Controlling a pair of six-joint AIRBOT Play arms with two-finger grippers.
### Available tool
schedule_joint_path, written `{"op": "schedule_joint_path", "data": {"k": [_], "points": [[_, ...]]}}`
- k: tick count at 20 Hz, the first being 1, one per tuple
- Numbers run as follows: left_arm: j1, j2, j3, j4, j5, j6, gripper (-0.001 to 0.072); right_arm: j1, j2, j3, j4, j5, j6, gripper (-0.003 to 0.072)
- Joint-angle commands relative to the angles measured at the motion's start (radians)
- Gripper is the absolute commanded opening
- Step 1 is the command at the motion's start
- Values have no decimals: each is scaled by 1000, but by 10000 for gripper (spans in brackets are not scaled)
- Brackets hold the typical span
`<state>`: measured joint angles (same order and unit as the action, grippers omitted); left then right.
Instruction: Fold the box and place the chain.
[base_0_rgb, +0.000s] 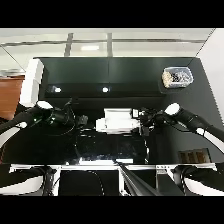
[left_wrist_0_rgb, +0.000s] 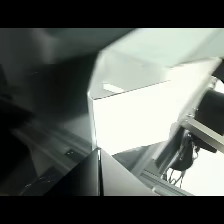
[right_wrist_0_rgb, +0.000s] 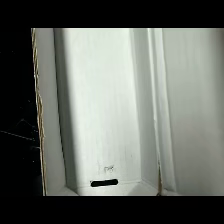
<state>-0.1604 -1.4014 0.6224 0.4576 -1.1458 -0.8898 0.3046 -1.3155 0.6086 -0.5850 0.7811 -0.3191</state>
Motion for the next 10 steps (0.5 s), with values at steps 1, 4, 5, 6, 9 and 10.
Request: {"op": "schedule_joint_path", "data": {"k": [1,4,5,6,9,10], "points": [[-14,-3,20,-6,-9,22,28,1,-1,0,1,0,0,139],[-14,-3,20,23,-3,22,27,1,-1,0,1,0,0,138],[-14,-3,20,25,-2,22,27,1,-1,0,1,0,0,139],[-14,-3,20,27,-2,23,27,1,-1,0,1,0,0,138],[2,-3,20,77,14,18,27,1,-1,0,1,0,0,139],[6,-3,20,105,36,-8,27,1,-1,0,1,0,0,139]]}}
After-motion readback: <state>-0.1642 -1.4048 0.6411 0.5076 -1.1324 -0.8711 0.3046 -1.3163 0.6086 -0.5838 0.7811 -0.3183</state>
